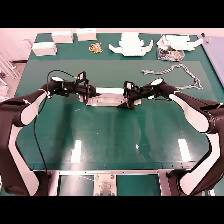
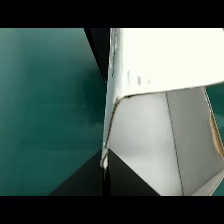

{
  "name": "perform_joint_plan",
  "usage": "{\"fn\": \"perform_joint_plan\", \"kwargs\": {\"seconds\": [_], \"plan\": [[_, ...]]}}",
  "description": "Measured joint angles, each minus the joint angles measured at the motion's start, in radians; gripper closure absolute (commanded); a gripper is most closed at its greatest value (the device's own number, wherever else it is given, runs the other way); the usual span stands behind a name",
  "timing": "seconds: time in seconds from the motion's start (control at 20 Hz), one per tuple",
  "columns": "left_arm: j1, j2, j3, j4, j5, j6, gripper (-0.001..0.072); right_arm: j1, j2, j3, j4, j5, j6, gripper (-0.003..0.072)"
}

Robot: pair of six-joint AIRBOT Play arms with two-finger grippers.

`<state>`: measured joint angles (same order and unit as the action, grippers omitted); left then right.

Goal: Fold the box and place the chain.

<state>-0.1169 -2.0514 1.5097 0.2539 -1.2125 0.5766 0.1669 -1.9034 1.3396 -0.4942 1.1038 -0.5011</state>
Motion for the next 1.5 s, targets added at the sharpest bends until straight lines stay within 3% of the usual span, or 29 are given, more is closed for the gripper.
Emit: {"fn": "perform_joint_plan", "kwargs": {"seconds": [0.6,0.75,1.5], "plan": [[0.000,0.000,0.000,0.000,0.000,0.000,0.0689,-0.013,-0.016,0.003,0.033,0.023,0.000,0.0031],[0.000,0.000,0.000,0.000,0.000,0.000,0.0689,-0.013,-0.019,0.003,0.034,0.023,-0.001,0.0099],[0.000,0.000,0.000,0.000,0.000,0.000,0.0689,-0.013,-0.019,0.003,0.033,0.023,-0.008,0.0103]]}}
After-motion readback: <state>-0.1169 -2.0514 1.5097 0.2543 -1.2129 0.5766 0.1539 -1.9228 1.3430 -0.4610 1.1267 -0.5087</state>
